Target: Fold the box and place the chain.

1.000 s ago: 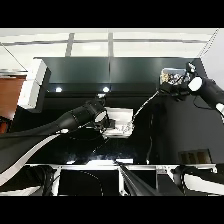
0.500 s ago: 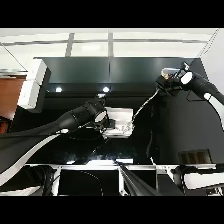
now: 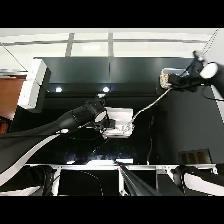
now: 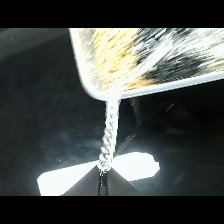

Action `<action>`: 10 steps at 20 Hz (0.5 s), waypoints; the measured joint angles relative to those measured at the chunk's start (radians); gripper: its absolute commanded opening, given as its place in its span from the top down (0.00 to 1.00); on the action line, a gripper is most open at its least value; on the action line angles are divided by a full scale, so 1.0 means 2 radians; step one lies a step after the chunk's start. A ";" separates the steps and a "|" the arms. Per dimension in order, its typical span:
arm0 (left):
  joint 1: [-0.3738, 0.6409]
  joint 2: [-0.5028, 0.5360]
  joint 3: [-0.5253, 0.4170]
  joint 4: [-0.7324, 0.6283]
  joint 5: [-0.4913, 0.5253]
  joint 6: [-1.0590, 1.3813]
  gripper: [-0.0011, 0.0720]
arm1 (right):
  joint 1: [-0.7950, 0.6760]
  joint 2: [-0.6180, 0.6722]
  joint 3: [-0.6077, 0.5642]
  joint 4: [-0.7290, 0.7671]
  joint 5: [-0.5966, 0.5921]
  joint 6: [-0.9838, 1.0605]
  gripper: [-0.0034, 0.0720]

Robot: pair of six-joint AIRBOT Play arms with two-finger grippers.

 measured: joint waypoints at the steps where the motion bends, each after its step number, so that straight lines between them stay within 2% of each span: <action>1: 0.000 0.000 0.000 0.000 0.000 0.000 0.94 | -0.006 0.029 0.000 -0.014 0.006 -0.006 0.95; 5: 0.000 0.000 0.000 0.000 0.000 0.000 0.94 | -0.018 0.139 0.000 -0.024 0.030 -0.042 0.95; 10: 0.000 0.000 0.000 0.000 0.000 0.000 0.94 | -0.001 0.251 0.002 0.062 0.092 -0.104 0.95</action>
